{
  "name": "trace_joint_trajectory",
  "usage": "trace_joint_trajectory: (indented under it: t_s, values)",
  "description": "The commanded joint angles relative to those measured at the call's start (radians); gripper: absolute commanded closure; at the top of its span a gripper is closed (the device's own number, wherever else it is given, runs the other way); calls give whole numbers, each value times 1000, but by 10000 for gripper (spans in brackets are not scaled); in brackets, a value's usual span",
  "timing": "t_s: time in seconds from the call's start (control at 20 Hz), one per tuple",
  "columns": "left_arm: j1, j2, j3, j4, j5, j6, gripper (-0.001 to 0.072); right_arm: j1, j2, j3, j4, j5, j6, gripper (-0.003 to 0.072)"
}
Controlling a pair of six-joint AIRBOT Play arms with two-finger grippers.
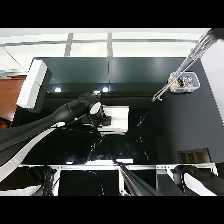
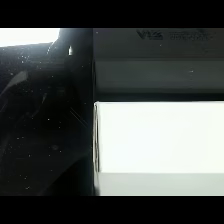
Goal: Fold the box and place the chain.
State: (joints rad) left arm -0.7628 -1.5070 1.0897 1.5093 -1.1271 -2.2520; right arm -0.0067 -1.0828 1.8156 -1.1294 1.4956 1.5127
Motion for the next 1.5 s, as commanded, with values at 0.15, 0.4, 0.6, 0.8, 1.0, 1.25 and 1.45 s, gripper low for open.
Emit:
trace_joint_trajectory:
  t_s: [0.15,0.4,0.6,0.8,1.0,1.25,1.45]
  values:
    - [0,-1,1,0,0,0,683,216,22,-96,180,130,-91,673]
    - [0,-1,1,0,0,0,683,333,20,-193,378,-6,-152,673]
    - [0,-1,1,0,0,0,683,372,18,-204,375,-163,-172,672]
    - [0,-1,1,-3,0,0,683,378,18,-317,362,-159,-181,672]
    - [0,-1,1,-3,0,0,683,409,18,-572,362,-244,-170,673]
    - [0,-1,1,-3,-6,0,683,411,17,-829,363,-393,-129,672]
    - [0,-1,1,-3,-7,0,683,412,16,-860,359,-409,-129,672]
